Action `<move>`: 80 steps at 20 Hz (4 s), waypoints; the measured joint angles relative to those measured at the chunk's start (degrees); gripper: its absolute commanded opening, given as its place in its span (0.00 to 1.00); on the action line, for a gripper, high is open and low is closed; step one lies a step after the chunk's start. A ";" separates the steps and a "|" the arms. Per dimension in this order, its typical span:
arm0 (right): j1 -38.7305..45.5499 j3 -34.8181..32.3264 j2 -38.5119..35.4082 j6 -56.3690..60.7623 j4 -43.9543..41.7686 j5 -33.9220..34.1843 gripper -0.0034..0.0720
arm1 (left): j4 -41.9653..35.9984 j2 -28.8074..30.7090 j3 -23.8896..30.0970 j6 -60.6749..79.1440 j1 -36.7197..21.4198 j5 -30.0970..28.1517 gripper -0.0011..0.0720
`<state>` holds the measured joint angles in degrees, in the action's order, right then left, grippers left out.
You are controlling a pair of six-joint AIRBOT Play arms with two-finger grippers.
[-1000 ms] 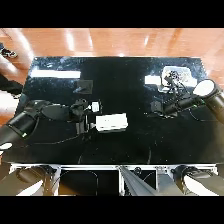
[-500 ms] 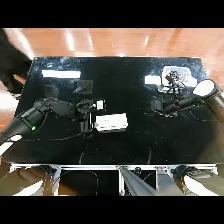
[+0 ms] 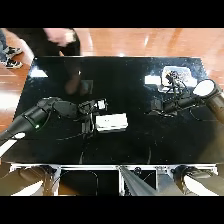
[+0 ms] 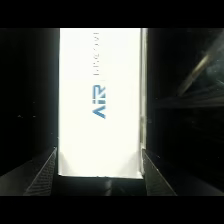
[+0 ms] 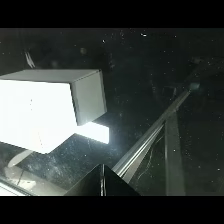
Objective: Fold the box and place the chain.
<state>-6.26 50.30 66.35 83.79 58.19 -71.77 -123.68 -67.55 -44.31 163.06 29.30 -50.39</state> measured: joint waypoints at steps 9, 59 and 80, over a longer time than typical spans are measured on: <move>0.00 0.00 0.00 0.00 0.50 0.13 0.09 | -0.26 -1.57 -0.07 -0.17 1.03 1.33 0.85; 0.00 0.00 0.00 -0.26 0.61 0.22 0.09 | 0.37 -2.29 -1.68 -1.51 2.67 0.94 0.86; 0.00 0.00 0.00 -0.28 0.59 0.66 0.09 | 0.00 -3.93 -1.49 -1.66 2.84 1.84 0.85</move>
<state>-6.26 50.30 66.35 83.50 58.78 -71.11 -123.68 -71.48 -45.80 161.40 32.14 -48.56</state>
